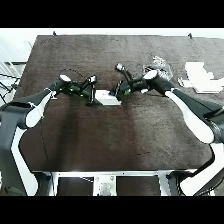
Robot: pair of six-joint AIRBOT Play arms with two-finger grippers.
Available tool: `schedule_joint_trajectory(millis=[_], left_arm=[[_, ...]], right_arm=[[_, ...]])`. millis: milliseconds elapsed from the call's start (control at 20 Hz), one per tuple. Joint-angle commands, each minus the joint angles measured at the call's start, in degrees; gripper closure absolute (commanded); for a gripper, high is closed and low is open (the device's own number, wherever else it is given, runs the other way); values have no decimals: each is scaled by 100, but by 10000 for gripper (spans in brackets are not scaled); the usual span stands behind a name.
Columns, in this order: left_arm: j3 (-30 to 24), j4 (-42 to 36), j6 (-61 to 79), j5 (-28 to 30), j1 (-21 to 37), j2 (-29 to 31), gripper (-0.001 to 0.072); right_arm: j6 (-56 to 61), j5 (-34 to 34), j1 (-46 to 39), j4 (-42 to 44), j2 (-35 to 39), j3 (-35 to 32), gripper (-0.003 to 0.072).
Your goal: Fold the box and place the chain.
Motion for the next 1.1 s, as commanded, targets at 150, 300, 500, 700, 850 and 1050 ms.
schedule_joint_trajectory(millis=[150,300,500,700,850,1050], left_arm=[[0,4,15,4,-7,0,424],[0,4,15,4,-7,0,424],[0,4,15,2,-7,0,424],[0,-13,15,4,-7,0,424],[0,-44,13,-129,-7,0,424],[17,-168,-184,-240,13,90,691]], right_arm=[[199,472,13,422,966,7,674],[323,479,-2,356,1598,-442,676],[846,-463,-72,-341,3136,-1880,676],[1051,-2310,-245,-520,4898,-3832,675],[1073,-2524,-579,-516,5670,-4725,674],[1071,-2520,-949,-518,6026,-5169,674]])
